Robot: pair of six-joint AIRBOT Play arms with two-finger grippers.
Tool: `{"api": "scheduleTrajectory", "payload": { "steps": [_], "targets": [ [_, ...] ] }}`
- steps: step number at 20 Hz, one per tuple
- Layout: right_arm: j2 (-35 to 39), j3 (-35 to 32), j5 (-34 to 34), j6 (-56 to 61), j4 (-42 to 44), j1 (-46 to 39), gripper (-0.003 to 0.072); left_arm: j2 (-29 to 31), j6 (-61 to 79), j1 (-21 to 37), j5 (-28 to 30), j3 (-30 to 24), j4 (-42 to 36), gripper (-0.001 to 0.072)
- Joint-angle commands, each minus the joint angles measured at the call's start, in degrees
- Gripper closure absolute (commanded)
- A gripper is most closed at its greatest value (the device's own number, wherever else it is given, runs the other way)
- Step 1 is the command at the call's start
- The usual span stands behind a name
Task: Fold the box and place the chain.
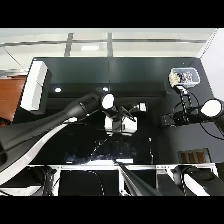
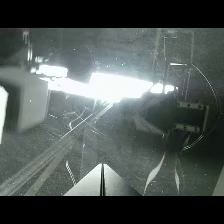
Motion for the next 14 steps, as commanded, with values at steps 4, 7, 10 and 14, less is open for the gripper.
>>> {"api": "scheduleTrajectory", "payload": {
  "steps": [4,7,10,14],
  "targets": [
    [0.04,-0.02,0.02,0.02,0.11,0.0,0.0675,14.67,-25.18,8.04,-10.14,1.33,18.64,0.0385],
    [0.04,-0.02,0.02,0.04,0.24,0.0,0.0675,23.71,-34.62,16.37,-16.39,1.33,21.53,0.0382],
    [0.04,-0.02,0.0,0.04,0.22,0.0,0.0675,31.8,-40.33,28.06,-23.06,1.31,21.55,0.0382],
    [0.04,-0.02,-0.26,0.02,0.28,0.0,0.0676,38.73,-45.44,47.58,-26.77,0.85,21.44,0.038]
  ]
}}
